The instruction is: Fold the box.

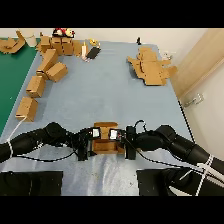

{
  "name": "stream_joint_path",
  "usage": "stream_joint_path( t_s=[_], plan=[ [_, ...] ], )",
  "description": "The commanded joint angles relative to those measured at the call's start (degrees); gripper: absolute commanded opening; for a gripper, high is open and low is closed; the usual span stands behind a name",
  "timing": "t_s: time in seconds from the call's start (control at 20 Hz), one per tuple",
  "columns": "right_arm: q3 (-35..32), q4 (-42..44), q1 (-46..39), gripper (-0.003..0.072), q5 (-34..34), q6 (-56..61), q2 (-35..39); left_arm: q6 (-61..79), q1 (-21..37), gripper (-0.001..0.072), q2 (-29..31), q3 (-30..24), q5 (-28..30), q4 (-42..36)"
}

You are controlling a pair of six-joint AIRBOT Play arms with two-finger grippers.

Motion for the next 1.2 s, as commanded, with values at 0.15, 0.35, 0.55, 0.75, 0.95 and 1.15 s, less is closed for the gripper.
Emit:
stream_joint_path(
  t_s=[0.15, 0.35, 0.55, 0.75, 0.95, 1.15],
  plan=[
    [0.04, 6.40, 0.07, 0.0086, 1.18, -5.40, -0.15, 0.00, -0.02, 0.0594, 0.02, 0.02, 0.00, -0.04],
    [0.04, 6.73, 0.07, 0.0091, 1.07, -5.40, -0.15, 0.00, -0.02, 0.0594, 0.02, 0.02, 0.00, -0.07],
    [0.02, 10.49, 0.07, 0.0267, 0.90, -5.51, -1.86, 0.00, -0.02, 0.0594, 0.02, 0.02, 0.00, -0.04],
    [0.02, 11.93, 0.07, 0.0481, 0.92, -5.95, -3.13, 0.00, -0.02, 0.0594, 0.02, 0.02, 0.00, -0.04],
    [0.02, 11.08, 0.07, 0.0482, 0.92, -5.95, -3.13, 0.00, -0.02, 0.0594, 0.02, 0.02, 0.00, -0.04],
    [0.37, 8.15, 0.00, 0.0473, -2.75, -1.49, -1.95, 0.00, -0.02, 0.0594, 0.02, 0.02, 0.00, -0.04]
  ],
)
